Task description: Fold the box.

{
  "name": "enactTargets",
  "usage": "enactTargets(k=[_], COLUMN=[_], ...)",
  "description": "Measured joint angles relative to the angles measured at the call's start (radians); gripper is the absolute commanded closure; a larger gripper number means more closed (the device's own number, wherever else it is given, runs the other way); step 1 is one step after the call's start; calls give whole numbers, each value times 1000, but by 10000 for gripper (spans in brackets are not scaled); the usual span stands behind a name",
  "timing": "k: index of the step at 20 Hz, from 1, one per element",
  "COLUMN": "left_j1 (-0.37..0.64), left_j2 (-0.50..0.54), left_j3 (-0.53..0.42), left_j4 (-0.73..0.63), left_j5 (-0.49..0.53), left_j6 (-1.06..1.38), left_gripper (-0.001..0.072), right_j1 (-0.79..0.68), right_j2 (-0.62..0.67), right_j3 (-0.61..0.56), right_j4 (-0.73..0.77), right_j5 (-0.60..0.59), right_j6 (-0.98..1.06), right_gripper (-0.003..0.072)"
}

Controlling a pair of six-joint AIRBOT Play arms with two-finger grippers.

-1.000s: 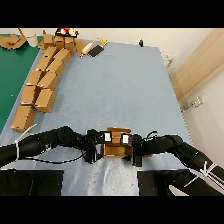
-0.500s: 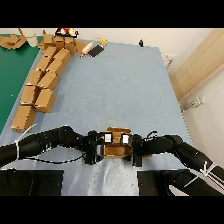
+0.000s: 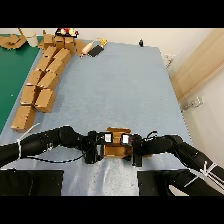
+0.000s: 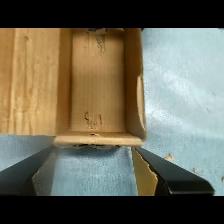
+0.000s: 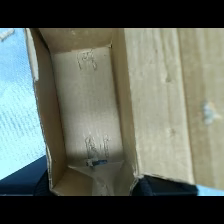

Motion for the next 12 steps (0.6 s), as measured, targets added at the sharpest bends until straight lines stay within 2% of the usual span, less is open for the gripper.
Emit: enactTargets(k=[12], left_j1=[-42], left_j2=[-58], left_j3=[13], left_j4=[-79], left_j5=[25], left_j6=[54], left_gripper=[9], right_j1=[0], right_j2=[0], right_j3=[0], right_j4=[0], right_j5=[0], right_j6=[0], right_gripper=[271])
